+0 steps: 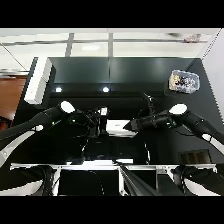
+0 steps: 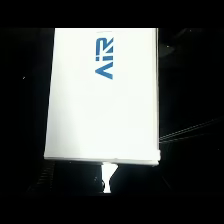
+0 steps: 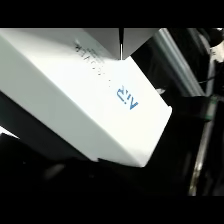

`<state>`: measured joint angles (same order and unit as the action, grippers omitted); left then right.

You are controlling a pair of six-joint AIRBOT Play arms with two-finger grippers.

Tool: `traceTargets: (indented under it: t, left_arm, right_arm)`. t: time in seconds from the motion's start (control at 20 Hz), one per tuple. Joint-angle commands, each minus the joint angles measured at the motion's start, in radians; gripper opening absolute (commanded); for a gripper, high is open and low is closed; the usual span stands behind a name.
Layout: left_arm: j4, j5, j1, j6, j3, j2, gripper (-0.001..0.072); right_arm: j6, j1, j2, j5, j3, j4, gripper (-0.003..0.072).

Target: Fold the box and place the chain.

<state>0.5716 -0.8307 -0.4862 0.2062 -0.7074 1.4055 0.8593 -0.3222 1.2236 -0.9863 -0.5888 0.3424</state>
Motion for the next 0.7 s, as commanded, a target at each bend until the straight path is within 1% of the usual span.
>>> traceTargets:
  t: [0.0,0.2,0.35,0.45,0.65]
  left_arm:
    - [0.000,0.000,0.000,-0.001,0.000,0.001,0.0331]
    - [0.000,0.000,0.000,-0.001,0.000,0.001,0.0332]
    - [0.000,0.000,0.000,-0.001,0.000,0.001,0.0332]
    - [-0.001,0.000,0.000,-0.001,0.000,0.001,0.0332]
    - [-0.003,-0.003,0.001,-0.002,0.000,0.001,0.0332]
  right_arm:
    - [0.054,-0.027,0.016,0.066,0.005,0.097,0.0022]
    - [0.052,-0.027,0.015,0.071,0.004,0.098,0.0022]
    - [0.040,-0.015,-0.001,0.040,-0.005,0.103,0.0022]
    - [0.030,0.019,-0.034,-0.036,-0.042,0.106,0.0022]
    - [0.031,0.164,-0.179,-0.232,-0.170,0.126,0.0022]
